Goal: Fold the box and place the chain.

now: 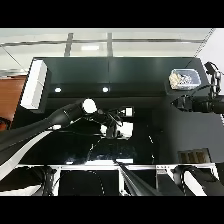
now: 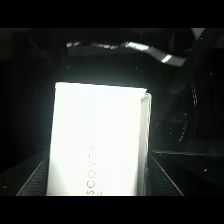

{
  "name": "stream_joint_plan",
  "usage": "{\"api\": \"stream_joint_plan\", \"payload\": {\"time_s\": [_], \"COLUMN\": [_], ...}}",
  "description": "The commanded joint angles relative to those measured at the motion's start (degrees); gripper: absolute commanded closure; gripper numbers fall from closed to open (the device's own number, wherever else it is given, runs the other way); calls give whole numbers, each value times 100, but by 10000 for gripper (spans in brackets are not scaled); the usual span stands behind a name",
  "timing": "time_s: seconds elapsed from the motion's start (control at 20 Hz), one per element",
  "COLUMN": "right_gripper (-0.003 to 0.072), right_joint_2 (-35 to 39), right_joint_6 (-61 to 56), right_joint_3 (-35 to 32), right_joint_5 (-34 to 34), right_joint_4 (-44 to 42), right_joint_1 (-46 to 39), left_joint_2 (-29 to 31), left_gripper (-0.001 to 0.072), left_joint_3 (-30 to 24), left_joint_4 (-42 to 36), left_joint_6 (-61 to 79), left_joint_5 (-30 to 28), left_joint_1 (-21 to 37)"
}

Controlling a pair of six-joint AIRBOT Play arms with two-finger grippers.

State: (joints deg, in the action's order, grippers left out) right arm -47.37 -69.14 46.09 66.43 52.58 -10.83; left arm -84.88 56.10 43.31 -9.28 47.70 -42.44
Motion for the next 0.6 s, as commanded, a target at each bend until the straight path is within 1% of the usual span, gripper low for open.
{"api": "stream_joint_plan", "payload": {"time_s": [0.0,0.15,0.25,0.3,0.35,0.4,0.45,0.55], "right_gripper": [671,671,671,671,671,671,671,672], "right_joint_2": [2,2,2,2,2,2,2,2], "right_joint_6": [-4,-4,-7,-4,-7,-4,-7,-7], "right_joint_3": [0,0,2,0,2,0,2,0], "right_joint_5": [-7,-13,-28,-28,-28,-31,-33,-33], "right_joint_4": [0,0,-2,-2,-2,-2,-2,-2], "right_joint_1": [-2,-2,-2,-2,-2,-2,-2,-2], "left_joint_2": [-140,-227,-210,-184,-151,-96,-4,251], "left_gripper": [-1,-1,2,24,134,298,423,435], "left_joint_3": [2,2,2,2,2,2,7,76], "left_joint_4": [173,332,828,968,975,973,953,1032], "left_joint_6": [2,4,2,0,-2,-13,-66,-669], "left_joint_5": [-236,-282,-260,-245,-243,-227,-201,-96], "left_joint_1": [-146,-221,-240,-240,-240,-240,-240,-184]}}
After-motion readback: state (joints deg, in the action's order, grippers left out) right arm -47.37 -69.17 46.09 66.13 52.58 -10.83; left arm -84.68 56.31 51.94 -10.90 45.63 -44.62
